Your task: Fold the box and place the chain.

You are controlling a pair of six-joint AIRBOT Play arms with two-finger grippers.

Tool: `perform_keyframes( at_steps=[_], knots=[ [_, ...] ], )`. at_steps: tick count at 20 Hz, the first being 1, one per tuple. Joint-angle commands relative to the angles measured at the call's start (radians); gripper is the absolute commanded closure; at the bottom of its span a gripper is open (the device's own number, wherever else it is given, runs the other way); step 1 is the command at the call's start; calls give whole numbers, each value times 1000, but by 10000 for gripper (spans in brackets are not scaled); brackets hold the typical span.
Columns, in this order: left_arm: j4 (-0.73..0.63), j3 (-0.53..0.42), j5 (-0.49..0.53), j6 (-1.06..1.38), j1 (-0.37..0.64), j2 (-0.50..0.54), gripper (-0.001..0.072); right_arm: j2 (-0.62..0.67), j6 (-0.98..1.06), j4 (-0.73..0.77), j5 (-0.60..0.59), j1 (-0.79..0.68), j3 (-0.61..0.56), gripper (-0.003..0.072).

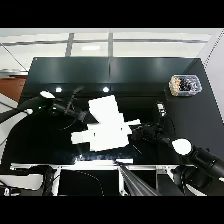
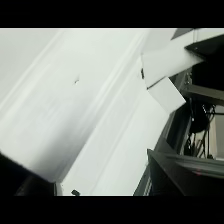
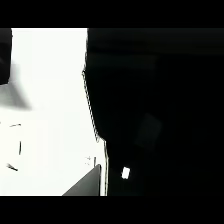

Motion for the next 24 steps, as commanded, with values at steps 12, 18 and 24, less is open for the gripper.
perform_keyframes(
  at_steps=[12, 18, 24],
  knots=[
    [91, 58, -67, 128, -50, -73, 357, 1, 0, -4, -4, 1, 0, 642],
    [88, 58, -64, 127, -50, -73, 489, 1, -1, -5, -4, 1, 0, 642],
    [89, 58, -61, 147, -49, -73, 682, 1, -1, -12, -4, 0, 0, 642]
  ],
)
